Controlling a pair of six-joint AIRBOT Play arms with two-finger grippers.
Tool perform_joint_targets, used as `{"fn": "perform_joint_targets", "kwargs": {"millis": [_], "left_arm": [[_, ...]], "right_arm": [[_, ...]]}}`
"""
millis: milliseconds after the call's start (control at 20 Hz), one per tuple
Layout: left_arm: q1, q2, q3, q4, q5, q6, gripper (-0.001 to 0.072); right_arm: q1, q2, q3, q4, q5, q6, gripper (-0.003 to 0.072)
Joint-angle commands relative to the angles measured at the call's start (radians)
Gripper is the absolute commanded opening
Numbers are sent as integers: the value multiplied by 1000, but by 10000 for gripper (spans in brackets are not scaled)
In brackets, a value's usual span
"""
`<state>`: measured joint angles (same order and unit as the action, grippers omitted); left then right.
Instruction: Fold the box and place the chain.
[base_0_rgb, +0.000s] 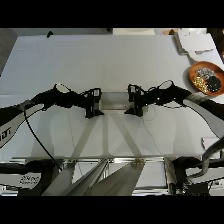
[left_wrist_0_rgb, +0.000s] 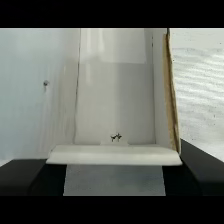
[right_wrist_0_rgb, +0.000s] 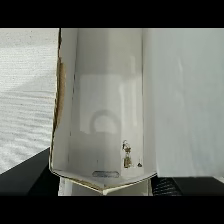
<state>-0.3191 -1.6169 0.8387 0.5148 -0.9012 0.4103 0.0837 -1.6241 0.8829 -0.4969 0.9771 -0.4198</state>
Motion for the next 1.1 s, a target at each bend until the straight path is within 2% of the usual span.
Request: {"fn": "perform_joint_targets", "kwargs": {"millis": [0, 100, 150, 200, 250, 500, 650, 750, 1050], "left_arm": [[0, 0, 0, 0, 0, 0, 212], [0, 0, 0, 0, 0, 0, 212], [0, 0, 0, 0, 0, 0, 212], [0, 0, 0, 0, 0, 0, 212], [0, 0, 0, 0, 0, 0, 212], [0, 0, 0, 0, 0, 0, 212], [0, 0, 0, 0, 0, 0, 212], [0, 0, 0, 0, 0, 0, 212], [0, 0, 0, 0, 0, 0, 212]], "right_arm": [[0, 0, 0, 1, 4, 1, 466], [0, 0, 0, 0, -4, -1, 472], [0, 0, 0, -10, -11, 0, 524], [0, 0, 0, -28, -13, 0, 654], [0, 0, 0, -47, -13, 1, 700], [0, 11, 0, -129, -13, 50, 693], [0, 40, 0, -201, -13, 88, 645], [-10, 69, 0, -254, -18, 134, 645], [-107, 189, 0, -266, 13, 219, 635]]}}
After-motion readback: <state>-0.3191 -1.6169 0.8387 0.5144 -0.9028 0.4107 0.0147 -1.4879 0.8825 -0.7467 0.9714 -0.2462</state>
